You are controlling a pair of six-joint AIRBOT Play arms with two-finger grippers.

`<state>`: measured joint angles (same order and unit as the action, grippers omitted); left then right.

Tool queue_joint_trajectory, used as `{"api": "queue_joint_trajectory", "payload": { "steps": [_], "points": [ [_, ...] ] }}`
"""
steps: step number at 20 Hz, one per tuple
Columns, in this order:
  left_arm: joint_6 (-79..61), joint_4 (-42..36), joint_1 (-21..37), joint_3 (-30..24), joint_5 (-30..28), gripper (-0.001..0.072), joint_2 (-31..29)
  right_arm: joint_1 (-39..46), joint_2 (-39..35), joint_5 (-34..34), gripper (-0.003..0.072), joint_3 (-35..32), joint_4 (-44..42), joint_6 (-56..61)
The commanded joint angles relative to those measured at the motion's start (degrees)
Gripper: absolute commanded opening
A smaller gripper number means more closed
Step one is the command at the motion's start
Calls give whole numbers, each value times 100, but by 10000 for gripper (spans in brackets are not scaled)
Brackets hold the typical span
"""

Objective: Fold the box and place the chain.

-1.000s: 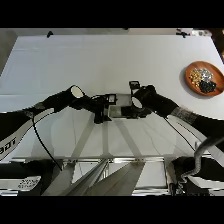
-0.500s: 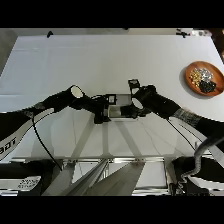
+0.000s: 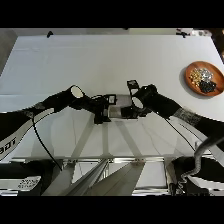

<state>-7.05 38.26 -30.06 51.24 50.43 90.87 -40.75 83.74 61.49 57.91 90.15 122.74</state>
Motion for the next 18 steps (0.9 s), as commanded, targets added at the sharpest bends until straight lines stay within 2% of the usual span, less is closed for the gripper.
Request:
{"api": "queue_joint_trajectory", "payload": {
  "steps": [1, 3, 4, 5, 10, 11, 12, 13, 16, 18],
  "points": [
    [0, -2, -2, 0, -7, 414, 2, 52, -4, 42, 423, 4, -57, 20],
    [0, -2, -4, 0, -7, 414, 0, 55, -4, 26, 428, 4, -50, 17],
    [0, -2, -4, 0, -7, 414, 0, 52, -4, 28, 487, 4, -57, 17],
    [2, -2, -4, 0, -7, 414, 2, 52, -4, 37, 508, 4, -63, 20],
    [0, -4, -4, 0, -7, 414, 2, 52, 33, -4, 502, 4, -140, 125],
    [0, -4, -4, 2, -7, 414, 0, 52, 61, -35, 485, 4, -140, 186],
    [2, -2, -4, 2, -7, 414, 0, 52, 105, -72, 389, 4, -146, 201],
    [2, -4, -4, 2, -7, 414, 2, 52, 146, -94, 328, 4, -142, 254],
    [2, -4, -4, 0, -7, 414, 0, 52, 319, -85, 247, 4, -142, 380],
    [0, -4, -4, 0, -7, 414, 0, 52, 448, -44, 160, 4, -133, 586]
  ]
}}
